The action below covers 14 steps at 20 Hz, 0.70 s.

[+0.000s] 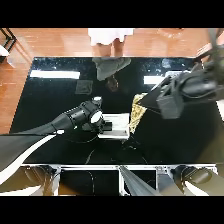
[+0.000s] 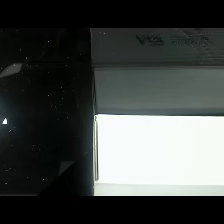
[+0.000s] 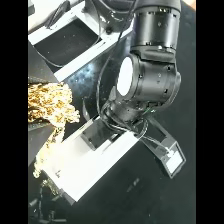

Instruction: Fold the box and place the chain.

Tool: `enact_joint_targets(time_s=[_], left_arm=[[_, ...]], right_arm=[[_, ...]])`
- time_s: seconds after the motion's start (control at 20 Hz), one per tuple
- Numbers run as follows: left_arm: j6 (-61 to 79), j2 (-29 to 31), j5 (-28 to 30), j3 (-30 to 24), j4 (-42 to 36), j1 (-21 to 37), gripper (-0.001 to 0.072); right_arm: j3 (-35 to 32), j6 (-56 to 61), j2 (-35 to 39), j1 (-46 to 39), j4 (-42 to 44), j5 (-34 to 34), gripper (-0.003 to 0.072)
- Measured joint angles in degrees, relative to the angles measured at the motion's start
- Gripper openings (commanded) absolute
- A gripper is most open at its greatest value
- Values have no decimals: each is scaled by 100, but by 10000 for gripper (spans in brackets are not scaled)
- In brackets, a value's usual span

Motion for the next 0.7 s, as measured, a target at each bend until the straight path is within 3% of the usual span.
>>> enact_joint_targets(time_s=[0.7], left_arm=[[0, 0, 2, 0, 2, 0, 17]], right_arm=[[-1095, 11, -317, 260, 7, -474, 18]])
